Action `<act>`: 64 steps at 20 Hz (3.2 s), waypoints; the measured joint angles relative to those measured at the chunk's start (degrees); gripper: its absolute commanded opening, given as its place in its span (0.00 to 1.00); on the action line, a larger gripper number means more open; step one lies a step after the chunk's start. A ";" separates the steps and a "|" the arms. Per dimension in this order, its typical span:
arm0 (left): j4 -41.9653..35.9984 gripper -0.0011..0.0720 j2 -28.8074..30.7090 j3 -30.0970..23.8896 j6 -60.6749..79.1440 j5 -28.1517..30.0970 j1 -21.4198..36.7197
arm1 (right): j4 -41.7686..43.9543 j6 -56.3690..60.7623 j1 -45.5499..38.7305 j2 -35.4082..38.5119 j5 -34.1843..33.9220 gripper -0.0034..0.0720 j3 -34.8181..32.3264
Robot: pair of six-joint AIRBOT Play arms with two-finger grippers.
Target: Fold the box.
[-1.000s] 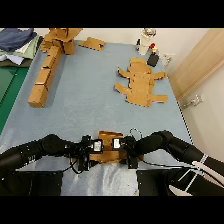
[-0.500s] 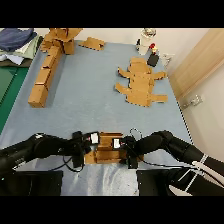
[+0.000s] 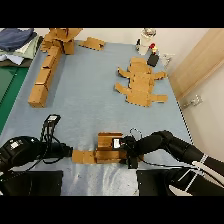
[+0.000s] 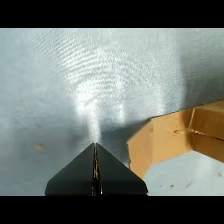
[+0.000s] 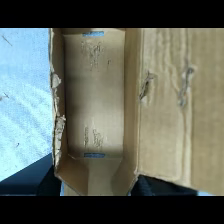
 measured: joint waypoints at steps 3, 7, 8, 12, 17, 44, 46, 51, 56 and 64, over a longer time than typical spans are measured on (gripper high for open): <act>-4.48 0.03 -2.84 -1.84 -3.26 3.34 -1.84 | 0.02 0.00 0.00 0.00 0.02 0.73 0.00; -9.92 0.03 -7.67 -2.51 -4.83 10.12 -6.45 | 0.02 0.00 0.00 0.00 0.02 0.73 0.00; -11.26 0.03 -8.37 -2.64 -5.05 12.04 -7.76 | 0.00 0.00 0.00 -0.02 0.02 0.73 0.00; -15.74 0.03 -9.81 -2.16 -5.44 16.90 -12.28 | 0.00 0.00 0.00 0.00 0.02 0.73 0.00; -17.09 0.03 -10.12 0.28 -5.64 19.12 -14.05 | 0.00 0.00 0.00 -0.02 0.02 0.73 0.00; -19.08 0.38 -8.55 3.58 -4.11 18.45 -14.45 | 0.02 0.00 0.00 0.00 0.02 0.73 0.00; -19.10 0.41 -8.15 3.61 -4.11 18.05 -14.45 | 0.00 0.00 0.00 -0.02 0.00 0.73 0.00; -19.34 0.67 -7.87 3.63 -4.02 18.03 -14.45 | 0.00 0.00 0.00 -0.02 0.00 0.73 0.00; -21.22 0.67 -8.92 3.63 -3.93 19.26 -14.56 | 0.00 0.00 0.00 0.00 0.00 0.73 0.00; -23.10 0.70 -11.91 5.01 -4.20 19.85 -14.58 | 0.00 0.00 0.00 -0.02 0.02 0.73 0.00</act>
